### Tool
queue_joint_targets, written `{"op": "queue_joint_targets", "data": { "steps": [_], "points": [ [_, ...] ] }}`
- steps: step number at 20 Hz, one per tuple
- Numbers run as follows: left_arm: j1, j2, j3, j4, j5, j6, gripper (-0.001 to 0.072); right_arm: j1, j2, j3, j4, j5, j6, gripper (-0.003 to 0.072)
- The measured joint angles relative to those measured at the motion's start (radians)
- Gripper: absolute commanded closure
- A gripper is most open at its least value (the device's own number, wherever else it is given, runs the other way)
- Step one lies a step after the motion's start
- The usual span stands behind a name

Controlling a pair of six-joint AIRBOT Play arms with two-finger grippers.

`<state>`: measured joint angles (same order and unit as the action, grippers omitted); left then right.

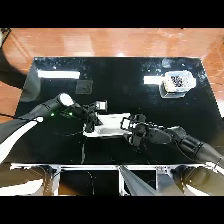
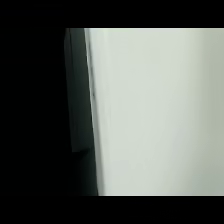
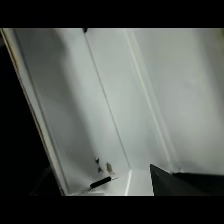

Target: Fold the box and place the chain.

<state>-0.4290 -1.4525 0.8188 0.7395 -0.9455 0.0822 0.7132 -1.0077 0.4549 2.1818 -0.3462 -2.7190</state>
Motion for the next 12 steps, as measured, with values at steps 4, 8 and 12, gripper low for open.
{"op": "queue_joint_targets", "data": {
  "steps": [4,8,12],
  "points": [
    [-0.005,0.000,0.000,0.011,-0.023,-0.002,0.0688,-0.006,0.015,0.032,-0.034,-0.064,0.075,-0.0021],
    [-0.008,0.006,-0.004,0.023,-0.008,-0.002,0.0688,-0.045,0.034,0.042,-0.105,-0.100,0.188,-0.0021],
    [-0.026,0.039,-0.049,0.029,0.076,-0.002,0.0687,-0.061,0.039,0.044,-0.130,-0.111,0.230,-0.0021]
  ]
}}
